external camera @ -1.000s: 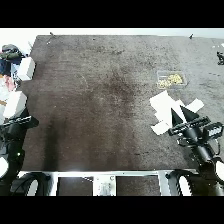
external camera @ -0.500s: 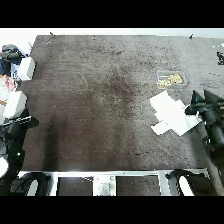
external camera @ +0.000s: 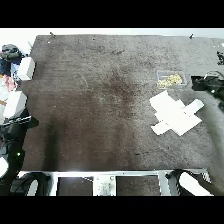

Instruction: Fold the box and place the chain.

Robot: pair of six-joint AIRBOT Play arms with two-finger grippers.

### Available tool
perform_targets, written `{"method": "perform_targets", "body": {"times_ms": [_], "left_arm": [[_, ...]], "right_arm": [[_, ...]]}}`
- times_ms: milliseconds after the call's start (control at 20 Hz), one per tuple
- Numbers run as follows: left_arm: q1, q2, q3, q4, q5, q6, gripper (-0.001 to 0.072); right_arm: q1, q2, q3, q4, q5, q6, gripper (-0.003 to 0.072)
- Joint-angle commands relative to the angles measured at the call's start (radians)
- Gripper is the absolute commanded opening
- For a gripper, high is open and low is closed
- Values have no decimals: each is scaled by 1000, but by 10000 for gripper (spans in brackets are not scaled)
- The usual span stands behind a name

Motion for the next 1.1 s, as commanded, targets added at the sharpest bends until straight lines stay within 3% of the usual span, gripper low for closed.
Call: {"method": "perform_targets", "body": {"times_ms": [0, 200, 300, 350, 400, 600, 1050], "left_arm": [[0, 0, 0, 0, 0, 0, 13], [0, 0, 0, 0, 0, 0, 14], [0, 0, 0, 0, 0, 0, 14], [0, 0, 0, 0, 0, 0, 13], [0, 0, 0, 0, 0, 0, 13], [0, 0, 0, 0, 0, 0, 13], [0, 0, 0, 0, 0, 0, 14]], "right_arm": [[-169, -214, 291, -473, 352, 358, 370], [-255, -457, 650, -604, 679, 415, 370], [-259, -581, 811, -654, 775, 435, 371], [-259, -632, 874, -681, 806, 433, 436], [-257, -679, 924, -697, 822, 433, 445], [-254, -809, 1023, -706, 896, 372, 441], [-190, -920, 1023, -722, 1044, 260, 440]]}}
